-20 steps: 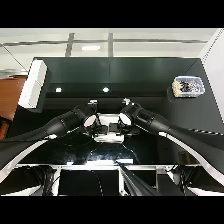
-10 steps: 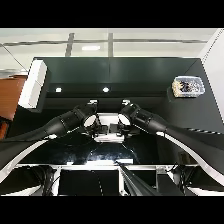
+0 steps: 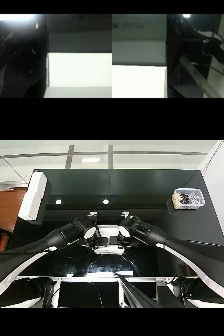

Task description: Fold the box and place the chain.

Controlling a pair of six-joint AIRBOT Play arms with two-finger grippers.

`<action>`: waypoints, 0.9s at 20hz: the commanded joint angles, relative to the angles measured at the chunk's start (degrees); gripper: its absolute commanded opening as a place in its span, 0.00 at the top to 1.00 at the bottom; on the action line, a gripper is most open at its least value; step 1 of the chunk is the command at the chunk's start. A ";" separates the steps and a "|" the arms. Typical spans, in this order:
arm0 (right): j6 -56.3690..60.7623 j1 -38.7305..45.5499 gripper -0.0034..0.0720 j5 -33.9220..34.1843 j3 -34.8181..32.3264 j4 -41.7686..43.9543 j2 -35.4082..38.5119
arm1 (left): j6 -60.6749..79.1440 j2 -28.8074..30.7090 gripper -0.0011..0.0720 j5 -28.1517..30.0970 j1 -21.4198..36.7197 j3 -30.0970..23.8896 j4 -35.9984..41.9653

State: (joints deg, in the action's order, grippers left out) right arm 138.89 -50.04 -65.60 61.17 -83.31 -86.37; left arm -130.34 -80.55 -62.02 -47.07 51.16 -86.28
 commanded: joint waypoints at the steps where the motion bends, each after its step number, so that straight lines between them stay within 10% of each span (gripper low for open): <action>1: -0.24 -0.07 0.71 -0.11 0.00 0.33 0.07 | 0.07 -0.02 0.94 -0.02 -0.04 -0.02 -0.04; 2: -0.24 -0.02 0.46 -0.92 0.00 0.35 0.09 | 0.07 -0.02 0.94 -0.02 -0.04 -0.02 -0.02; 18: -0.94 0.63 0.50 -3.72 1.90 0.33 0.98 | 0.07 -0.02 0.94 -0.20 -0.04 -0.02 -0.04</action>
State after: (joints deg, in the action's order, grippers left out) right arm 137.95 -49.45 -68.95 62.83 -82.74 -85.43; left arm -130.23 -80.55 -62.11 -47.07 51.18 -86.30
